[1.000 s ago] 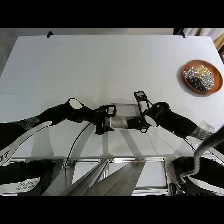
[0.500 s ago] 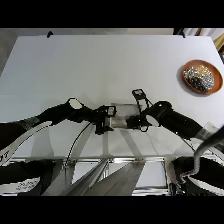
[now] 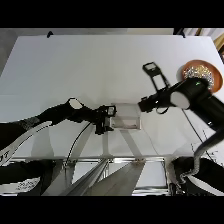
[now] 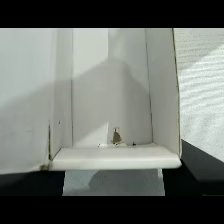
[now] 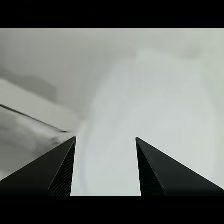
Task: Fold the box and place the chain.
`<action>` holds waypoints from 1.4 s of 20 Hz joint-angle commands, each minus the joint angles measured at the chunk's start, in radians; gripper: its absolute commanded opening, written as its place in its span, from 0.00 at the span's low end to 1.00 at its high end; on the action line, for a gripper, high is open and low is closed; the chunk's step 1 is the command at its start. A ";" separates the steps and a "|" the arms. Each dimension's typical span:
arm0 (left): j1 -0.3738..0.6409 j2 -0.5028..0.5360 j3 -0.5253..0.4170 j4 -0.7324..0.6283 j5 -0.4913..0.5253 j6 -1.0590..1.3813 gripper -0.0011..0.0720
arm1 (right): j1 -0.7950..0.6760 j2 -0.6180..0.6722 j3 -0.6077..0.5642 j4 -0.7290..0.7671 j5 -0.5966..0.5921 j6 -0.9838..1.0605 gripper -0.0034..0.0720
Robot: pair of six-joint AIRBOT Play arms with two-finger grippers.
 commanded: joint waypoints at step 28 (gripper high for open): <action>0.000 0.000 0.000 0.000 0.000 0.000 0.36 | -0.887 -0.743 0.461 0.002 -0.138 -0.301 0.28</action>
